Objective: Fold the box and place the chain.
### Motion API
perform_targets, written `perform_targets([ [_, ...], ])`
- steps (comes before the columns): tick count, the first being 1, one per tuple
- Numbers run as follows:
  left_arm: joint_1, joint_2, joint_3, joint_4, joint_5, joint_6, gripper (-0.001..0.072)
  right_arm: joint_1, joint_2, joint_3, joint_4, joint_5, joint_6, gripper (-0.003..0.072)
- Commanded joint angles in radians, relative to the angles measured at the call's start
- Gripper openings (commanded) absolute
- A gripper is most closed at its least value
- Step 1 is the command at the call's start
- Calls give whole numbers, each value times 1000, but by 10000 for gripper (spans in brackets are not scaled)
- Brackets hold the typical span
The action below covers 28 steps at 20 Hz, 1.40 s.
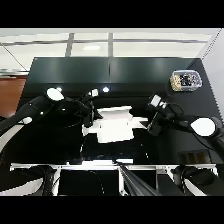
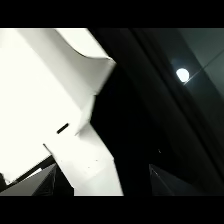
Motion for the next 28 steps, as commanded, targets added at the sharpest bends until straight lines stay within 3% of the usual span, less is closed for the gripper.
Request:
perform_targets([
  [1, -19, -42, -8, 26, 63, 80, 23, 85, -51, 6, -25, 6, -182, 642],
  [4, -24, -70, -8, 14, 63, 82, 24, 121, -135, 6, -24, -6, -214, 642],
  [6, -21, -70, -8, 14, 60, 81, 24, 124, -196, 6, -11, -8, -213, 715],
  [10, -20, -70, -8, 14, 58, 81, 25, 124, -275, 6, 5, -1, -252, 714],
  [14, -20, -70, -8, 14, 58, 81, 25, 124, -311, 6, 58, 68, -397, 707],
  [28, -20, -70, -8, 14, 58, 81, 25, 65, -321, 6, 29, 105, -438, 707],
])
